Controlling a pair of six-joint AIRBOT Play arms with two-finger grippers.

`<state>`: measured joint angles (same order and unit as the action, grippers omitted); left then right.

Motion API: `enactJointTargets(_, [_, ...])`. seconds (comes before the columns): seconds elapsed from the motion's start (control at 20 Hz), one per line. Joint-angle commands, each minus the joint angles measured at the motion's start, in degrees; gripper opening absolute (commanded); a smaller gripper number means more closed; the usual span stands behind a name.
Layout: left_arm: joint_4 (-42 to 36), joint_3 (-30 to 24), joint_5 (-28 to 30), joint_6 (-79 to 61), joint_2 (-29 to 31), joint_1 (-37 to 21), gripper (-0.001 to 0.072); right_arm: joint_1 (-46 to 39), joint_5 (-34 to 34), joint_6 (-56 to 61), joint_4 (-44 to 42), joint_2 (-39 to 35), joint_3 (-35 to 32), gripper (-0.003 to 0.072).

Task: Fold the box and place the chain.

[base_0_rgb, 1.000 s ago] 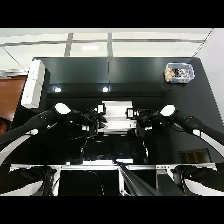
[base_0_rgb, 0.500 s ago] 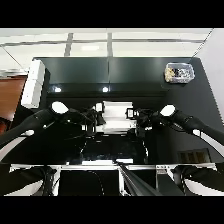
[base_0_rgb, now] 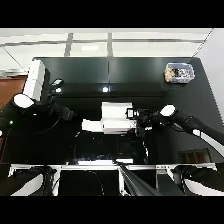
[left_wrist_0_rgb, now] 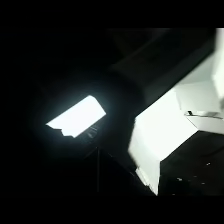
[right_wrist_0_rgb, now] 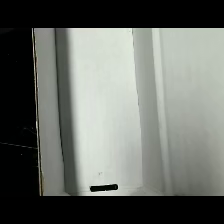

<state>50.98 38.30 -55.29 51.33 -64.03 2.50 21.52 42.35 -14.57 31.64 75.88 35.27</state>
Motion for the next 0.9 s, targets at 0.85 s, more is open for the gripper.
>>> enactJointTargets(0.85, [-30.42, 1.4, -14.25, -2.1, -20.9, 4.9, 0.0052, 0.02, 0.0, 0.0, 0.0, 0.04, 0.07, 0.0135])
